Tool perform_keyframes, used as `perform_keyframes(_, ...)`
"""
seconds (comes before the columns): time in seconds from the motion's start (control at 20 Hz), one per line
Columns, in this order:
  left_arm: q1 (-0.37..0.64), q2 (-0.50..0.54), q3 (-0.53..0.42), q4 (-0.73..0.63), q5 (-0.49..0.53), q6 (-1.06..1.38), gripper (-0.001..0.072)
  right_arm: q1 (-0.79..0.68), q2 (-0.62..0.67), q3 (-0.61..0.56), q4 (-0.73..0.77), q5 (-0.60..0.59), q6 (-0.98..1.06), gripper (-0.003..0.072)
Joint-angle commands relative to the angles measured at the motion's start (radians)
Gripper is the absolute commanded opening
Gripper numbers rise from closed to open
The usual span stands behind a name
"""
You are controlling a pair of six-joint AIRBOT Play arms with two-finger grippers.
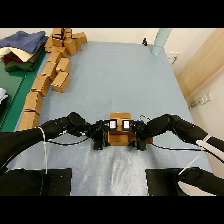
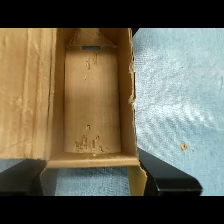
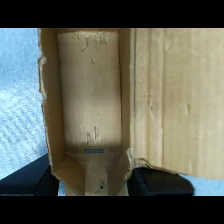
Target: Fold the box.
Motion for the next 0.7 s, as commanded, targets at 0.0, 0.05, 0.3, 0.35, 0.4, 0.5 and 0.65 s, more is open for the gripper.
perform_keyframes(0.0,0.0,0.0,0.0,0.0,0.001,0.0,0.0528,0.0,0.0,0.0,0.001,-0.001,0.0,0.0476)
perform_keyframes(0.05,0.0,0.0,0.0,0.0,0.0,0.0,0.0528,0.0,0.0,0.0,0.0,-0.001,0.0,0.0477)
perform_keyframes(0.3,0.0,0.0,0.0,0.0,0.0,0.0,0.0528,0.0,0.013,0.001,-0.017,-0.063,0.001,0.072)
perform_keyframes(0.35,0.0,0.0,0.0,0.0,0.0,0.0,0.0527,-0.001,0.028,0.002,-0.026,-0.063,0.005,0.072)
perform_keyframes(0.4,0.0,0.0,0.0,0.0,0.0,0.0,0.0527,-0.001,0.05,0.001,-0.058,-0.069,0.046,0.072)
perform_keyframes(0.5,0.0,0.0,0.0,0.0,0.0,0.0,0.0528,-0.001,0.099,0.001,-0.139,-0.104,0.161,0.072)
perform_keyframes(0.65,0.0,0.0,0.0,0.0,0.0,0.0,0.0528,-0.001,0.19,0.001,-0.219,-0.205,0.299,0.072)
